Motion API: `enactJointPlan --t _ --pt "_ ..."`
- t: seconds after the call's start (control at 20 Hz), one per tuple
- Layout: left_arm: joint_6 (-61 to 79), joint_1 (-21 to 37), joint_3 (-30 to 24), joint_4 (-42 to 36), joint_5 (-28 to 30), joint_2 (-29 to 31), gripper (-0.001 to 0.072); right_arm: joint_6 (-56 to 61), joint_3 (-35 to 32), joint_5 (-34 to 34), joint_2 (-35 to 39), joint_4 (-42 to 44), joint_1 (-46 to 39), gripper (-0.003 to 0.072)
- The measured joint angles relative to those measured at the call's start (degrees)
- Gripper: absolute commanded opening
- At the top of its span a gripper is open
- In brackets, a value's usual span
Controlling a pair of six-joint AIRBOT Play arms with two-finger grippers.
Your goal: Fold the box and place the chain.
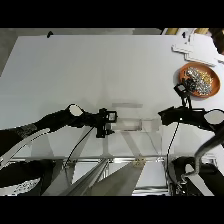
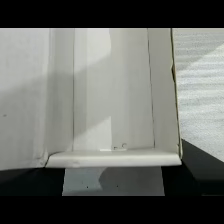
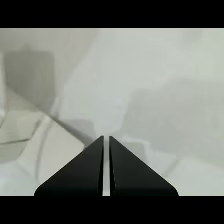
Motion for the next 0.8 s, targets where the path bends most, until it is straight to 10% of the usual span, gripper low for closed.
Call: enactJointPlan --t 0.55,0.65,0.8 --pt "0.0 0.0 0.0 0.0 0.0 0.0 0.0219 13.7 0.0 9.4 -12.8 1.8 2.4 0.0025" --pt "0.0 0.0 0.0 0.0 0.0 0.0 0.0219 14.1 0.0 10.0 -12.9 3.4 4.6 0.0196" --pt "0.0 0.0 0.0 0.0 0.0 0.0 0.0219 14.0 0.0 11.4 -11.3 5.5 6.6 0.0206"
